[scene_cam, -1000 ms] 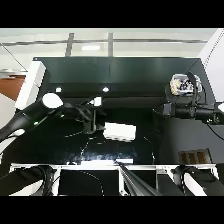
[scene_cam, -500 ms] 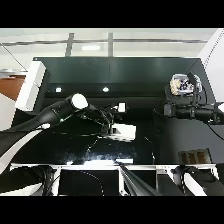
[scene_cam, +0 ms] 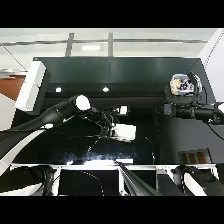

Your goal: Fold the box and place the chain.

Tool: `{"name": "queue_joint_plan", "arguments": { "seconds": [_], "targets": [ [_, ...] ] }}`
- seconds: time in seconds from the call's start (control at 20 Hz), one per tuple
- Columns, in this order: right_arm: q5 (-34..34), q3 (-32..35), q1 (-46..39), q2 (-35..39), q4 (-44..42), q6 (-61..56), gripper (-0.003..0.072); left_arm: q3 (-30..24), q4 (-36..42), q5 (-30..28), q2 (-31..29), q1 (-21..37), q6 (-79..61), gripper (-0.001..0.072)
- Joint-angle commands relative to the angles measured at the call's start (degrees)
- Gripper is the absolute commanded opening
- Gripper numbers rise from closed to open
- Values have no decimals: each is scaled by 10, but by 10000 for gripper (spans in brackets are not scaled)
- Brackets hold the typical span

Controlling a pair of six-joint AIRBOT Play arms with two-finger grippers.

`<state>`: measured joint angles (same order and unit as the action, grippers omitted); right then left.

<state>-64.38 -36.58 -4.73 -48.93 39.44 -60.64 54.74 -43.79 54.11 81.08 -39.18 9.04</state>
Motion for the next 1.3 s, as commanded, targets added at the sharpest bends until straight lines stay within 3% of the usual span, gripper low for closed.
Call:
{"name": "queue_joint_plan", "arguments": {
  "seconds": [0.0,0.5,0.95,1.0,1.05,1.1,1.25],
  "targets": [
    [3,-1,0,0,1,-2,32,1,-6,5,0,-1,7,713],
    [3,-1,0,0,1,-3,31,-6,-11,-16,3,-16,14,715],
    [3,-1,0,0,1,-3,31,-7,-27,-26,52,-30,52,700],
    [3,-1,0,0,1,-2,32,-6,-30,-26,52,-30,63,644],
    [3,-1,0,0,1,-2,32,-4,-41,-26,51,-29,82,524],
    [4,-1,0,1,1,-2,32,-4,-59,-26,48,-28,99,451],
    [5,-16,-9,1,17,-2,32,-4,-149,-17,23,-10,218,440]
  ]
}}
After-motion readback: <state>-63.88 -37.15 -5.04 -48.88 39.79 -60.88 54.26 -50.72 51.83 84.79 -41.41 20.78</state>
